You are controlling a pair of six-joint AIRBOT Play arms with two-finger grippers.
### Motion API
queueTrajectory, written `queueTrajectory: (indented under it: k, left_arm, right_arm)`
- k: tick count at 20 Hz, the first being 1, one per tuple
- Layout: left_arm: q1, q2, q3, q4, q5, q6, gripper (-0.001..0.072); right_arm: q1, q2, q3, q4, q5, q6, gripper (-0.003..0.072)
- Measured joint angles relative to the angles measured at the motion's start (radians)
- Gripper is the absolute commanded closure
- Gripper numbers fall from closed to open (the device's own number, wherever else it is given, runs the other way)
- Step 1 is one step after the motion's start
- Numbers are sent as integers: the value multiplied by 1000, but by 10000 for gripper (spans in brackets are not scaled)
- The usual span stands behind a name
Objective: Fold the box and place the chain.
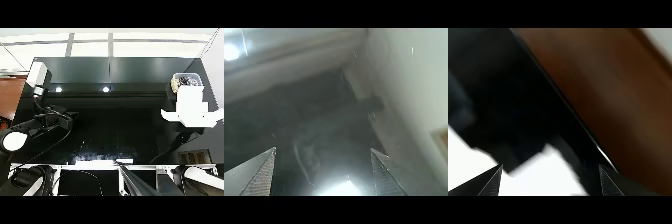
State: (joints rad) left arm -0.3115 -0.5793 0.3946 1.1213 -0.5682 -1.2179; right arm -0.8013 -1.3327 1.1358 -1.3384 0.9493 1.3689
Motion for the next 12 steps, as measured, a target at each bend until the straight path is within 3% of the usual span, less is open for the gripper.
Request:
queueTrajectory:
  k: [5,6,7,8,11,12]
  left_arm:
    - [-35,-50,3,-3,-16,4,3]
    - [-38,-54,3,-5,-18,5,3]
    - [-40,-57,3,-6,-18,6,5]
    - [-41,-59,3,-6,-18,6,7]
    - [-43,-63,4,-7,-19,3,24]
    - [-44,-63,4,-7,-19,3,24]
  right_arm:
    - [-45,-159,95,42,139,-174,-34]
    - [-48,-189,114,65,171,-224,33]
    - [-48,-212,130,79,198,-263,157]
    - [-48,-235,144,88,223,-296,194]
    - [-40,-269,166,92,253,-367,195]
    - [-34,-275,169,93,257,-388,337]
